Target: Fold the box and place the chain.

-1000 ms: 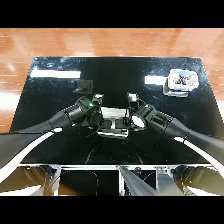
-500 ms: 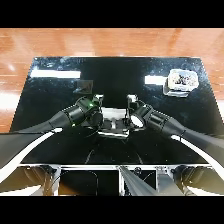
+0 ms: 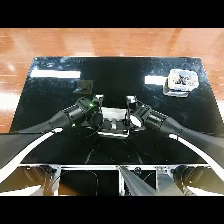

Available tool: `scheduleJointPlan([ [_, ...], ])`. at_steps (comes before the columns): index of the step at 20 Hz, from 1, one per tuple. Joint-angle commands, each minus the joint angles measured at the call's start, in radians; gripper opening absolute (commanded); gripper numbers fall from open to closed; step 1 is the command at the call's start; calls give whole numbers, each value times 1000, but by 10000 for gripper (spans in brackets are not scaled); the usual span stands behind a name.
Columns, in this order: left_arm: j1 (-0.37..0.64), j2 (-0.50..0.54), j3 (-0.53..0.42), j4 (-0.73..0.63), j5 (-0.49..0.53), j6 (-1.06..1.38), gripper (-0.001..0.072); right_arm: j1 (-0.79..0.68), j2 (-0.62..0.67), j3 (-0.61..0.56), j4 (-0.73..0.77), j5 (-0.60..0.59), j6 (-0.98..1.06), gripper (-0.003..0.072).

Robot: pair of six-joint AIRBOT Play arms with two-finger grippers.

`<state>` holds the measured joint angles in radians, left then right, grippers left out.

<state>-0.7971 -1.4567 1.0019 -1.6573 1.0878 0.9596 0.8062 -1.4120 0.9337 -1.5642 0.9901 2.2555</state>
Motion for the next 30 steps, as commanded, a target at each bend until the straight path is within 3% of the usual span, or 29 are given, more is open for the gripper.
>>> scheduleJointPlan([
  [1, 0, 0, 0, -2, 0, 0, 17, 0, -2, 0, 1, -8, -5, 248],
  [4, -1, 0, 0, -2, 0, 0, 17, 0, -2, 0, 4, -7, -5, 247],
  [5, -1, 0, 0, -2, 0, 0, 17, 0, -2, 0, 5, -7, -6, 207],
  [6, -1, 0, 0, -3, 0, 0, 17, 0, -2, 0, 21, -10, -35, 12],
  [14, -1, 0, 0, -5, 0, 0, 17, 0, -2, 2, 46, -26, -57, 30],
  [15, -1, 0, 0, -5, 0, 0, 17, 0, -2, 2, 45, -26, -57, 58],
  [16, -1, 0, 0, -4, 0, 0, 17, 0, -2, 2, 46, -24, -57, 345],
  [19, -1, 0, 0, -5, 0, 0, 17, 0, -2, 3, 45, -3, -57, 361],
  [20, -1, 0, 0, -5, 0, 0, 17, 0, -2, 3, 45, -3, -57, 309],
  [22, -1, 0, 0, -5, 0, 0, 17, 0, -2, 3, 46, -4, -87, 39],
  [26, -1, 0, 0, -4, 0, 0, 17, 0, -1, 3, 46, -3, -97, 34],
  [28, -1, 0, 0, -5, 0, 0, 17, 0, 7, 3, 46, 25, -117, 560],
  [30, -1, 0, 0, -5, 0, -2, 17, 1, 28, 3, 41, 108, -179, 565],
])
